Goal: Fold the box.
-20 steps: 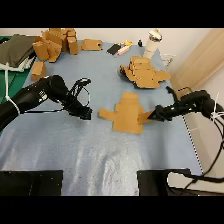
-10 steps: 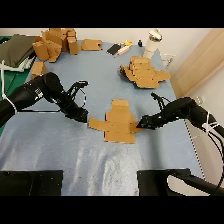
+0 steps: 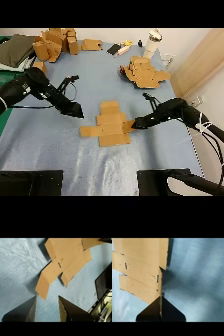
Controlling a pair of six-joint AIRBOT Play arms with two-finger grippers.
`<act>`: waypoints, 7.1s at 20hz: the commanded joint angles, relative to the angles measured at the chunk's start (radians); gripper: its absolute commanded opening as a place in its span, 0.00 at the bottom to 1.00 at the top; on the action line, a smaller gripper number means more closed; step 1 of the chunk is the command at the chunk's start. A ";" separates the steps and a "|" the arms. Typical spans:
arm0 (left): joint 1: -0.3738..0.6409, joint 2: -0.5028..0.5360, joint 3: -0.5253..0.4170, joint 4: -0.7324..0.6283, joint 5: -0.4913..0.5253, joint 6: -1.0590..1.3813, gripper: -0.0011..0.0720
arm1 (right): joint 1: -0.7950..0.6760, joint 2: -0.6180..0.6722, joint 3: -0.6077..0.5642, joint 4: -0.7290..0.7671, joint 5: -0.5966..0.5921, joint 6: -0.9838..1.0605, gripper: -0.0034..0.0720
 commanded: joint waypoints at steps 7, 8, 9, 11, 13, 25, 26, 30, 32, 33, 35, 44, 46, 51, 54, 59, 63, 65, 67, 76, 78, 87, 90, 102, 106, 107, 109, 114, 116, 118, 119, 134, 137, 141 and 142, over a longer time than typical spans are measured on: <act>0.199 -0.002 -0.114 -0.036 -0.047 0.053 0.76 | 0.288 0.185 -0.105 -0.111 0.275 0.039 0.05; 0.196 -0.003 -0.143 -0.047 -0.011 0.063 0.76 | 0.288 0.190 -0.114 -0.099 0.274 0.039 0.04; 0.190 -0.006 -0.167 -0.069 0.026 0.076 0.76 | 0.288 0.193 -0.122 -0.080 0.271 0.039 0.05; 0.175 -0.026 -0.198 -0.150 0.083 0.128 0.72 | 0.298 0.196 -0.130 -0.042 0.270 0.038 0.04; 0.139 -0.061 -0.204 -0.237 0.119 0.178 0.72 | 0.332 0.195 -0.130 -0.037 0.278 0.039 0.05; 0.012 -0.191 -0.200 -0.517 0.246 0.436 0.65 | 0.363 0.194 -0.130 -0.034 0.295 0.081 0.04; 0.012 -0.191 -0.197 -0.517 0.242 0.452 0.49 | 0.363 0.194 -0.130 -0.035 0.294 0.081 0.05; 0.012 -0.191 -0.195 -0.512 0.225 0.477 0.49 | 0.363 0.194 -0.130 -0.040 0.292 0.081 0.05; 0.020 -0.191 -0.195 -0.513 0.222 0.481 0.49 | 0.363 0.194 -0.130 -0.046 0.287 0.082 0.05; 0.031 -0.191 -0.195 -0.513 0.220 0.480 0.49 | 0.363 0.194 -0.130 -0.048 0.286 0.082 0.05; 0.059 -0.191 -0.195 -0.513 0.202 0.480 0.49 | 0.363 0.194 -0.130 -0.050 0.286 0.082 0.05; 0.062 -0.206 -0.195 -0.505 0.114 0.528 0.24 | 0.363 0.194 -0.130 -0.051 0.289 0.082 0.05; 0.062 -0.207 -0.195 -0.505 0.103 0.541 0.23 | 0.363 0.194 -0.130 -0.050 0.296 0.082 0.05; 0.062 -0.207 -0.195 -0.509 0.103 0.591 0.03 | 0.363 0.194 -0.130 -0.051 0.301 0.084 0.05; 0.061 -0.206 -0.195 -0.510 0.102 0.628 0.03 | 0.362 0.194 -0.129 -0.056 0.311 0.084 0.43; -0.003 -0.196 -0.117 -0.489 0.055 0.716 0.03 | 0.250 0.195 -0.022 -0.250 0.292 0.294 0.69; -0.118 -0.135 -0.018 -0.381 0.123 0.813 0.03 | 0.124 0.195 0.136 -0.280 0.155 0.362 0.47; -0.157 -0.104 -0.031 -0.389 0.201 0.900 0.03 | 0.116 0.195 0.169 -0.259 0.095 0.386 0.05; -0.164 -0.100 -0.063 -0.455 0.245 0.990 0.03 | 0.131 0.194 0.167 -0.187 0.005 0.388 0.05; -0.183 -0.100 -0.199 -0.590 0.287 1.299 0.03 | 0.331 0.200 -0.005 -0.286 0.168 0.632 0.05; -0.183 -0.100 -0.222 -0.595 0.283 1.329 0.03 | 0.331 0.201 -0.009 -0.320 0.200 0.673 0.05; -0.183 -0.099 -0.262 -0.529 0.232 1.332 0.03 | 0.331 0.202 -0.009 -0.339 0.272 0.675 0.05; -0.187 -0.099 -0.262 -0.494 0.225 1.281 0.03 | 0.331 0.202 -0.009 -0.344 0.290 0.675 0.05; -0.243 -0.075 -0.262 -0.399 0.236 1.184 0.03 | 0.331 0.202 -0.009 -0.357 0.311 0.675 0.05; -0.243 -0.048 -0.262 -0.399 0.256 1.182 0.03 | 0.331 0.202 -0.009 -0.364 0.250 0.674 0.05; -0.244 -0.048 -0.262 -0.399 0.247 1.183 0.03 | 0.332 0.202 -0.009 -0.364 0.222 0.674 0.05; -0.243 -0.048 -0.262 -0.398 0.222 1.182 0.03 | 0.356 0.203 -0.009 -0.367 0.137 0.657 0.05; -0.244 -0.048 -0.262 -0.404 0.214 1.183 0.03 | 0.547 0.258 -0.009 -0.400 -0.046 0.702 0.05; -0.244 -0.048 -0.262 -0.404 0.214 1.183 0.03 | 0.647 0.307 -0.009 -0.487 -0.064 0.785 0.05; -0.244 -0.048 -0.262 -0.404 0.214 1.183 0.03 | 0.749 0.352 -0.010 -0.559 -0.064 0.857 0.05; -0.244 -0.048 -0.262 -0.404 0.214 1.183 0.03 | 0.799 0.369 -0.014 -0.579 -0.060 0.872 0.05; -0.244 -0.048 -0.262 -0.404 0.215 1.183 0.03 | 1.452 0.225 -0.260 -1.263 0.282 0.937 0.72; -0.244 -0.048 -0.262 -0.404 0.214 1.183 0.03 | 1.452 0.225 -0.260 -1.308 0.281 0.937 0.72; -0.244 -0.048 -0.262 -0.404 0.214 1.183 0.03 | 1.451 0.225 -0.260 -1.331 0.281 0.937 0.72; -0.244 -0.048 -0.262 -0.404 0.214 1.183 0.03 | 1.450 0.225 -0.260 -1.343 0.280 0.937 0.72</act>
